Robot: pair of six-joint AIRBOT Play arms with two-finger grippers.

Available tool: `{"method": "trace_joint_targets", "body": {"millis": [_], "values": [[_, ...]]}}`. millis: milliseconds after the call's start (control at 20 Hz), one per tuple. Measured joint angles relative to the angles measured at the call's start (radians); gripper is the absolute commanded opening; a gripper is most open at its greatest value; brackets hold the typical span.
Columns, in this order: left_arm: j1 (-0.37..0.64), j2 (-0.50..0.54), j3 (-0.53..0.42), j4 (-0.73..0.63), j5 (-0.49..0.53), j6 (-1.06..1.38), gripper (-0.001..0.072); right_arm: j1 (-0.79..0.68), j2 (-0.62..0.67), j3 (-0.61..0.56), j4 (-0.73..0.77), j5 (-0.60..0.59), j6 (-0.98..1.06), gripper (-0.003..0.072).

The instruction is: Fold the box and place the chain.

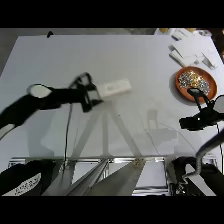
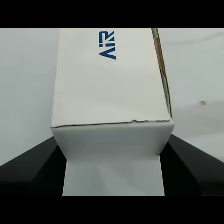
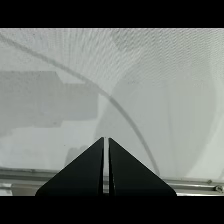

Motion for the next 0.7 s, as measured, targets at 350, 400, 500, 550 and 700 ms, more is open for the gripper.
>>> {"method": "trace_joint_targets", "body": {"millis": [350, 400, 500, 550, 700], "values": [[0.42, 0.131, 0.0, 0.358, -0.023, -0.495, 0.0009, 0.0, 0.0, 0.0, 0.0, 0.0, 0.0, 0.0037], [0.47, 0.124, 0.0, 0.404, -0.043, -0.546, 0.0011, 0.0, 0.0, 0.0, 0.0, 0.0, 0.0, 0.0037], [0.549, 0.101, 0.0, 0.481, -0.085, -0.624, 0.0041, 0.0, 0.0, 0.0, 0.0, 0.0, 0.0, 0.0037], [0.577, 0.086, 0.0, 0.507, -0.102, -0.658, 0.011, 0.0, 0.0, 0.0, 0.0, 0.0, 0.0, 0.0037], [0.631, 0.032, 0.0, 0.565, -0.165, -0.755, 0.0208, 0.0, 0.0, 0.0, 0.0, 0.0, 0.0, 0.0037]]}}
